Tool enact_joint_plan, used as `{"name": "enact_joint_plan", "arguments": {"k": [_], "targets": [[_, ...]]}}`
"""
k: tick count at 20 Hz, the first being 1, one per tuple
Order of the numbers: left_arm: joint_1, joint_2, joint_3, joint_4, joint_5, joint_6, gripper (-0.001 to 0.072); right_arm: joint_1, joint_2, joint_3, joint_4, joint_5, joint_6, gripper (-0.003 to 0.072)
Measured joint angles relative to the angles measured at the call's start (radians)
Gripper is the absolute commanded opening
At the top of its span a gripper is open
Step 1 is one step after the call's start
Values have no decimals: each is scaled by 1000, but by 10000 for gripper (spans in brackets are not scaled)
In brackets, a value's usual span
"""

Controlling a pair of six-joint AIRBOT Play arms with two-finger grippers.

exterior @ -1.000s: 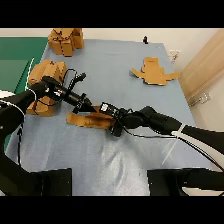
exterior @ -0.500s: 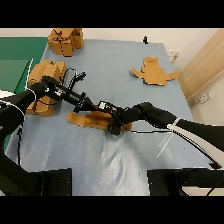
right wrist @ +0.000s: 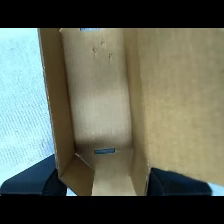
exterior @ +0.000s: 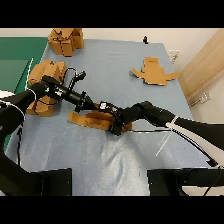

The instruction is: Fold the box.

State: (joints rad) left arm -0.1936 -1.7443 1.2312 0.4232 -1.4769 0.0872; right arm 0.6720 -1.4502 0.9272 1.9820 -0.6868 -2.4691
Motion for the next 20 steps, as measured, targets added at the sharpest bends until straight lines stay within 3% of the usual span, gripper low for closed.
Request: {"name": "enact_joint_plan", "arguments": {"k": [5, 7, 10, 11, 12, 13, 17, 18, 19, 20], "targets": [[0, 0, 0, 16, 0, 0, 19, 0, -2, -2, 3, 14, 0, 510], [0, 0, 0, 19, 1, 0, 18, 0, -2, -2, 3, 22, 0, 322], [1, 0, 0, 22, 2, 1, 21, 0, -2, -2, 4, 35, -1, 296], [1, 0, 0, 23, 2, 1, 120, 0, -2, -2, 4, 38, -1, 236], [1, 0, 0, 35, 13, 2, 359, 1, -2, -2, 4, 41, -1, 151], [1, -2, 0, 60, 39, 2, 429, 1, -3, -2, 8, 51, 0, 148], [17, -1, 2, 44, 8, -13, 431, 1, -3, -2, 9, 57, 0, 148], [28, 0, 4, 35, 2, -19, 429, 1, -3, -2, 8, 58, 0, 148], [37, 1, 6, 29, -19, -21, 371, 1, -3, -2, 8, 58, 0, 148], [50, 2, 7, 30, -34, -27, 0, 1, -3, -2, 8, 60, 0, 148]]}}
